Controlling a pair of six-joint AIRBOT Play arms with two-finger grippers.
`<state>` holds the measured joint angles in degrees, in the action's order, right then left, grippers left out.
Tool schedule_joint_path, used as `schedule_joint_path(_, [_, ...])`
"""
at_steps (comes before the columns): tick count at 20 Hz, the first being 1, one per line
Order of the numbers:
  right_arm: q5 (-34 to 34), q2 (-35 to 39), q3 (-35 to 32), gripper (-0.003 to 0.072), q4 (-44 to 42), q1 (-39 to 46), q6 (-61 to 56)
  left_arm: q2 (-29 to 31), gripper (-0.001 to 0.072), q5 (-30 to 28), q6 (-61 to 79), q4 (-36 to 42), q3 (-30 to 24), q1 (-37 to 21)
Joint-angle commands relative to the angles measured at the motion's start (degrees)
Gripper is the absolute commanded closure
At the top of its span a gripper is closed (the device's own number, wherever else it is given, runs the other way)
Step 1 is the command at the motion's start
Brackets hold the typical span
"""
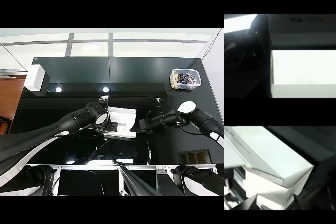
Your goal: Fold the box and place the chain.
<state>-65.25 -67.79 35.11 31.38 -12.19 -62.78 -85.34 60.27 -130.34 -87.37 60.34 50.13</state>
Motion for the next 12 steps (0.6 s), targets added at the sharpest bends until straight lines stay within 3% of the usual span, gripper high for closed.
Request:
schedule_joint_path(1, [2.2,0.0,3.9,0.0183,8.9,-5.2,-13.4,0.0,0.0681,0.0,0.0,0.0,0.0,0.0])
schedule_joint_path(4, [4.2,0.0,5.9,0.0203,10.1,-8.3,-16.8,0.0,0.0681,-0.1,0.0,0.0,0.0,0.0])
schedule_joint_path(12, [9.9,-1.5,10.6,0.0203,32.8,-21.1,-40.1,0.0,0.0681,-0.1,0.0,0.0,0.0,0.0])
